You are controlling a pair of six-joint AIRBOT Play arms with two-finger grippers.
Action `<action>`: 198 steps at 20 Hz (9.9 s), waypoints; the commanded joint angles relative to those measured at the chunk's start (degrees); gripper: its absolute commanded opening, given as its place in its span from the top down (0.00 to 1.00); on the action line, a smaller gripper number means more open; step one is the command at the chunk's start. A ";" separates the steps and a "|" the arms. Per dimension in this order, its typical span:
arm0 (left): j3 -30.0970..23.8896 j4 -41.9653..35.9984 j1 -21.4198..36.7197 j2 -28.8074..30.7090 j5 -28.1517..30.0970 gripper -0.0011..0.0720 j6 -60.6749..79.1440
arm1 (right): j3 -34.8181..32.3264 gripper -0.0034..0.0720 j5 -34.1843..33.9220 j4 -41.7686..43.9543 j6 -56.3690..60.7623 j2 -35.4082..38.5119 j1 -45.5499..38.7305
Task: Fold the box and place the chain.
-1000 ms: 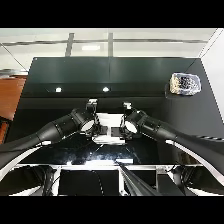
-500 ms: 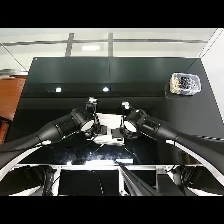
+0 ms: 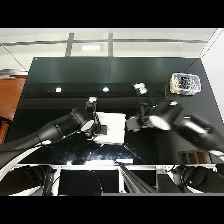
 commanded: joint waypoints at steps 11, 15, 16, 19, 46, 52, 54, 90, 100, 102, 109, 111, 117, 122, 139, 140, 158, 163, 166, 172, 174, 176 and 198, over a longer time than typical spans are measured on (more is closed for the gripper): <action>-0.02 -0.04 0.02 0.00 0.11 0.95 -0.04 | 0.02 0.04 -17.20 -0.46 -15.78 0.42 -42.36; -0.02 -0.07 0.02 0.00 0.13 0.95 -0.04 | 5.22 0.05 -21.35 12.72 -15.50 -10.58 -53.11; -0.02 -0.09 0.02 0.00 0.13 0.95 -0.09 | 7.72 0.05 -20.90 14.88 -15.26 -13.75 -54.42; -0.02 -0.70 0.02 0.00 0.04 0.95 -0.07 | 16.26 0.19 -19.52 19.32 -12.92 -22.95 -56.08; -0.02 -0.92 0.02 0.00 0.11 0.95 -0.07 | 28.63 0.34 -17.81 22.84 -0.70 -37.22 -56.52; -0.02 -0.92 0.02 0.00 0.11 0.95 -0.07 | 28.61 0.34 -14.97 17.84 1.05 -37.24 -56.52; -0.02 -0.92 0.02 0.00 0.13 0.95 -0.07 | 28.61 0.34 -14.95 17.90 1.07 -37.42 -56.52; -0.02 -1.16 0.02 0.00 0.11 0.95 -0.07 | 28.87 0.93 -13.29 39.10 -33.97 -12.74 -61.81; -0.02 -1.16 0.02 0.00 0.00 0.95 -0.07 | 25.83 0.93 0.72 43.28 -46.07 9.46 -57.96; -0.02 -1.16 0.02 0.00 0.04 0.95 -0.09 | 25.00 0.93 2.71 43.10 -46.01 12.33 -53.70; -0.02 -1.14 0.20 0.00 0.76 0.95 -1.79 | 23.74 0.93 12.98 43.15 -45.72 14.67 -37.64; -0.02 -1.27 0.96 0.00 1.70 0.95 -1.81 | 21.88 0.93 12.83 43.19 -44.57 14.67 -33.44; -0.02 -0.98 1.22 0.00 1.75 0.95 -1.03 | 15.41 0.93 5.14 43.43 -41.64 14.64 -21.97; -0.02 -0.48 1.22 0.00 1.92 0.95 -0.22 | 14.86 0.93 1.62 45.13 -40.83 14.64 -19.28; -0.02 -0.50 1.22 0.00 1.90 0.95 0.02 | 3.54 0.93 -12.50 43.17 -39.71 2.91 -8.33; -0.02 -0.50 1.22 0.00 1.90 0.95 0.02 | 3.52 0.93 -12.28 40.39 -39.01 2.21 -8.31; -0.02 -0.52 1.22 0.00 1.46 0.95 0.02 | -16.85 0.03 -8.74 22.67 -54.60 8.24 -22.10; -0.02 -0.94 1.22 0.00 1.40 0.95 0.02 | -29.31 0.03 -24.83 31.36 -84.50 8.17 -12.11; -0.02 -0.94 1.22 0.00 1.36 0.95 0.02 | -30.62 0.03 -29.90 36.76 -88.32 6.71 -8.94; -0.02 -0.94 1.22 0.00 1.33 0.95 0.00 | -31.01 0.04 -31.41 40.33 -93.61 4.70 -7.80; -0.02 -0.94 1.22 0.00 1.31 0.95 0.00 | -31.01 0.04 -31.58 42.71 -96.48 3.58 -6.56; -0.02 -0.94 1.22 0.00 1.25 0.95 0.00 | -31.01 0.04 -33.05 42.64 -97.72 2.93 -5.55; -0.02 -0.90 1.25 0.00 0.42 0.95 0.00 | -30.82 0.93 -32.39 40.44 -92.04 4.09 -9.57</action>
